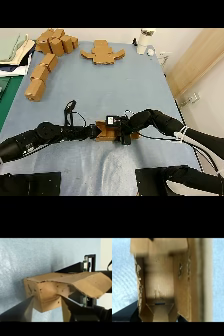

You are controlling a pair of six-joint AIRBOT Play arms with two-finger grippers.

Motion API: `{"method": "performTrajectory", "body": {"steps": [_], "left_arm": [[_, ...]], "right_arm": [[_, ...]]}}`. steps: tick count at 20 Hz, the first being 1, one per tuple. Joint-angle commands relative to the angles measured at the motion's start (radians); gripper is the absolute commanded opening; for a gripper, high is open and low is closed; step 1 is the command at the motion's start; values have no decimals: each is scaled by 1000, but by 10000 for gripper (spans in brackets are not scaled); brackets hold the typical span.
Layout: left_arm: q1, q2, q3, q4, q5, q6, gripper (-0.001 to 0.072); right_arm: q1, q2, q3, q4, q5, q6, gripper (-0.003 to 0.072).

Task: Fold the box.

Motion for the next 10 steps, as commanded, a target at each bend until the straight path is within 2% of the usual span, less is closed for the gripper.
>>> {"method": "performTrajectory", "body": {"steps": [1,4,10], "left_arm": [[-40,-66,89,299,-59,-293,427],[-58,-97,179,577,-171,-551,428],[-123,-127,319,927,-369,-858,428]], "right_arm": [[0,0,0,0,0,0,519],[0,0,0,0,0,0,519],[0,0,0,0,0,0,519]]}}
